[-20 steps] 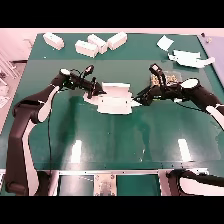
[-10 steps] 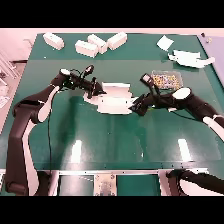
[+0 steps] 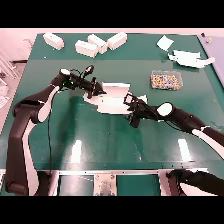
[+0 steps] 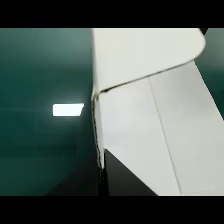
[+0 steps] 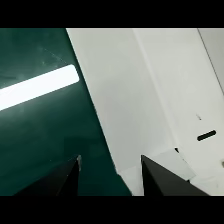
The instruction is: Fold the box and place the chain.
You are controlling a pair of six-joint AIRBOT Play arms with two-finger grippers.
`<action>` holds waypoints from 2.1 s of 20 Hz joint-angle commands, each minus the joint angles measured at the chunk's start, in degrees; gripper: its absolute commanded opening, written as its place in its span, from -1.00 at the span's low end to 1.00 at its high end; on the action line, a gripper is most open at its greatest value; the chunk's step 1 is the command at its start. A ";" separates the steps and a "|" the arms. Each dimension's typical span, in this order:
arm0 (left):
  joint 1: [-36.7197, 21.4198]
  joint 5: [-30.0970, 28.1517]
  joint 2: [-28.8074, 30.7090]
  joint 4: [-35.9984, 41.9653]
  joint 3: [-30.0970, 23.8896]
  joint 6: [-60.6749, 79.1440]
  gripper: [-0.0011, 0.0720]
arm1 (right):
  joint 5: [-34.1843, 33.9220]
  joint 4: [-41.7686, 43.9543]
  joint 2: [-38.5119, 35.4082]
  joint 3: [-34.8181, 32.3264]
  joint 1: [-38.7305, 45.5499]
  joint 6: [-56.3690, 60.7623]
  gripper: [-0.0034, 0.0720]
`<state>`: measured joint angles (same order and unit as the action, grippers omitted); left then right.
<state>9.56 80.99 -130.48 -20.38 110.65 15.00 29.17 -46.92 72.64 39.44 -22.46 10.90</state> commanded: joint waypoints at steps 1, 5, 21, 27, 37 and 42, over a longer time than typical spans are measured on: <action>0.02 0.00 0.00 0.00 0.00 0.00 -0.90 | -5.51 -1.16 1.57 -0.39 -1.53 -4.44 0.30; 0.02 0.00 0.00 -0.02 0.00 0.00 -0.90 | -6.10 -1.16 2.97 -0.39 -1.57 -4.94 0.30; 0.02 0.00 0.00 0.00 0.00 0.00 -0.90 | -14.58 -1.16 3.72 4.44 -0.55 -7.10 0.44; 0.02 0.00 0.00 0.00 0.00 0.00 -0.90 | -8.11 1.38 4.44 6.67 4.20 -11.43 0.44; 0.02 0.02 0.00 0.00 0.00 -0.02 -0.90 | 4.68 16.63 8.68 12.26 10.58 -28.13 0.64; 0.02 0.02 0.00 0.00 0.00 -0.02 -0.90 | 6.97 16.70 12.39 15.82 11.13 -30.32 0.68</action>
<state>9.58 81.01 -130.48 -20.38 110.65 14.98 33.47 -31.11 83.09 53.34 -11.88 -17.63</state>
